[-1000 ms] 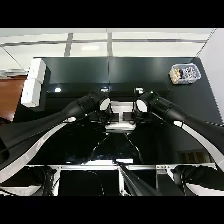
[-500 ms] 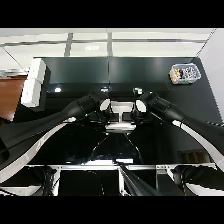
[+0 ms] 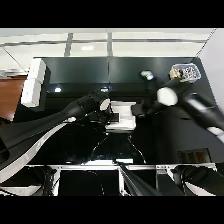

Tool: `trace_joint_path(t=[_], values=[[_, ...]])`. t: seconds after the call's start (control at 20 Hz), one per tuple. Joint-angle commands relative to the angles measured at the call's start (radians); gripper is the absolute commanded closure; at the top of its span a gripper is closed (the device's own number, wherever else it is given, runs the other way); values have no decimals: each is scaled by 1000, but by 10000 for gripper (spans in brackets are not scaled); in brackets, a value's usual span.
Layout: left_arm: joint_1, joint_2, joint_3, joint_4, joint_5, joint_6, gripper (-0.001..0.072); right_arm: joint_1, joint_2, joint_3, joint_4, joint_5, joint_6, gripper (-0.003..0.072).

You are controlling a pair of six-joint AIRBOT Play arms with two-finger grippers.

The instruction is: Fold the box and place the chain.

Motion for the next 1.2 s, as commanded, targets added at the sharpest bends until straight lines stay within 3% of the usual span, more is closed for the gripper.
trace_joint_path(t=[0.0,0.1,0.15,0.25,0.3,0.35,0.45,0.6,0.85,0.9,0.95,1.05,1.1,1.15], values=[[0,0,1,0,12,0,684,-133,158,30,-185,32,-130,404],[0,0,1,0,13,0,684,-256,163,25,-430,-80,-126,405],[0,0,1,0,12,0,684,-332,159,3,-474,-207,-125,405],[0,0,1,-2,11,0,684,-493,127,-59,-442,-471,-106,403],[0,0,1,-4,10,0,684,-558,92,-81,-430,-550,-65,358],[0,0,1,-9,10,0,684,-623,31,-86,-395,-592,-19,-8],[1,0,1,-26,11,0,684,-712,-113,-45,-338,-637,-21,-34],[1,0,1,-25,2,0,684,-760,-389,223,-253,-536,-19,-34],[1,0,1,-26,1,1,684,-801,-903,933,-65,-141,-15,-28],[1,0,1,-26,1,0,684,-808,-983,1049,-56,-70,-4,29],[1,0,1,-26,1,1,684,-813,-1021,1088,-58,-50,11,29],[1,0,1,-26,0,0,684,-832,-1028,1047,-51,-96,55,30],[1,0,1,-26,0,0,684,-840,-1028,1032,-27,-113,54,105],[1,0,1,-26,-1,1,684,-843,-1029,1025,-28,-119,51,119]])
